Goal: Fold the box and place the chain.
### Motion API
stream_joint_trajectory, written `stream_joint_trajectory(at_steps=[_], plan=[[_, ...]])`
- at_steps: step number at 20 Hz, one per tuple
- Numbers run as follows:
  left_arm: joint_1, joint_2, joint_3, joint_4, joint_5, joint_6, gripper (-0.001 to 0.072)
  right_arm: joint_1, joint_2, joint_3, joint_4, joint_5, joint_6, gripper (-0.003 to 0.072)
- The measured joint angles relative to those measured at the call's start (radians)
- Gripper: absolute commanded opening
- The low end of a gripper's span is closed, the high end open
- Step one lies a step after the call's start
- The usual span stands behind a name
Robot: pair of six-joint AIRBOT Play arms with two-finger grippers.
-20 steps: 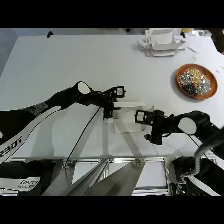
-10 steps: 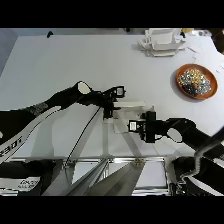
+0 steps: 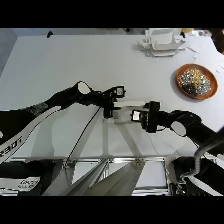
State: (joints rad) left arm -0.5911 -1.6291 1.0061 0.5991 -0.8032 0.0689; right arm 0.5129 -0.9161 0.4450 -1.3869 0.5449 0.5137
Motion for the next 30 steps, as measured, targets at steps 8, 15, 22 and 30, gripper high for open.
stream_joint_trajectory(at_steps=[8,15,22,30], plan=[[0.0,0.0,0.0,0.0,-0.002,0.002,0.0012,-0.102,-0.012,0.044,0.137,0.046,-0.138,0.0694],[0.0,0.0,0.0,0.0,-0.002,0.002,0.0012,-0.209,-0.06,0.047,0.302,0.113,-0.306,0.0694],[0.0,0.0,0.0,0.0,-0.004,0.003,0.0012,-0.294,-0.098,0.047,0.534,0.174,-0.614,0.069],[-0.001,0.0,0.0,0.0,-0.003,0.002,0.0012,-0.263,-0.014,-0.051,0.494,0.18,-0.625,0.068]])
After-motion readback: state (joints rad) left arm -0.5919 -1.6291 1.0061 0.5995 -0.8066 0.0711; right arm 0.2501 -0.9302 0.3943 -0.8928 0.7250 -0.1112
